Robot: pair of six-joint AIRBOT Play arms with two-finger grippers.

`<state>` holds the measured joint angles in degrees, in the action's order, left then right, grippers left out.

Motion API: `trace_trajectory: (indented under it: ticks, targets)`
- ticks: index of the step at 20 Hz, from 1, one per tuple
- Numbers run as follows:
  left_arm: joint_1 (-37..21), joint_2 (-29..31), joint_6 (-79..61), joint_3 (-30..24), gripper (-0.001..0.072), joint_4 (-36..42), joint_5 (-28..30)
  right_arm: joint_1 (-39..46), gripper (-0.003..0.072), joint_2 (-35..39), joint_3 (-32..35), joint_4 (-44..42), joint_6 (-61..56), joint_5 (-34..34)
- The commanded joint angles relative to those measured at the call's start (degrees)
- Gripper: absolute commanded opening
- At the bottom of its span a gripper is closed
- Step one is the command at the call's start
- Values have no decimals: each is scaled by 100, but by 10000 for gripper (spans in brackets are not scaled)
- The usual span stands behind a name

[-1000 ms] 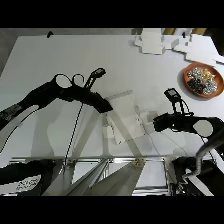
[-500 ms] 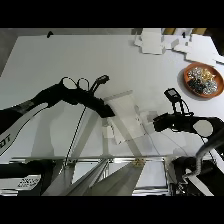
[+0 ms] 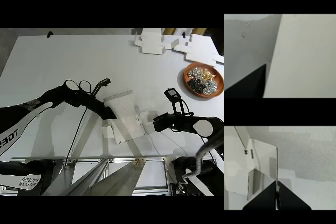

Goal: Fold the box and place the chain.

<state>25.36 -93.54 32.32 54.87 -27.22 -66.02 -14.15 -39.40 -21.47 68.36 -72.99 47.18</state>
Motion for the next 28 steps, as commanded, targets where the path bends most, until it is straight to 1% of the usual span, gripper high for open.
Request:
trace_trajectory:
  ticks: [1,2,4,5,6,7,12,13,14,15,16,17,21,22,25,28]
  targets:
    - [-7,-13,-50,-2,246,-236,-61,-7,24,4,4,0,-2,-7]
    - [-7,-13,-120,-2,240,-240,-68,-7,24,4,4,-2,-2,-7]
    - [-7,-7,-291,0,121,-238,-61,-7,24,4,4,0,-2,-7]
    - [-4,-7,-450,0,74,-240,-61,-7,24,4,4,0,-2,-7]
    - [-4,-7,-643,0,3,-238,-59,-7,24,4,4,-2,0,-7]
    - [-4,-7,-800,0,2,-238,-11,-7,24,4,4,0,0,-4]
    - [11,116,-1058,15,0,-199,638,-7,32,4,4,-9,-2,37]
    - [13,181,-1248,17,0,-208,673,-7,88,7,2,-26,0,37]
    - [26,256,-1506,26,-1,-247,671,-7,181,17,-2,-59,4,33]
    - [66,341,-1777,28,-1,-291,691,-7,252,33,-9,-114,11,35]
    - [127,411,-1967,28,0,-393,737,-7,302,48,-35,-144,90,79]
    - [203,450,-2090,37,0,-586,765,-7,325,63,-90,-142,208,181]
    - [601,452,-2216,50,0,-1727,826,-7,343,330,-402,-92,455,664]
    - [706,452,-2310,52,0,-1882,839,-7,343,437,-474,-42,457,743]
    - [920,452,-2857,52,1,-1869,990,-7,342,813,-640,284,455,901]
    - [1021,448,-2846,50,2,-1840,1526,-7,341,1102,-640,564,455,986]
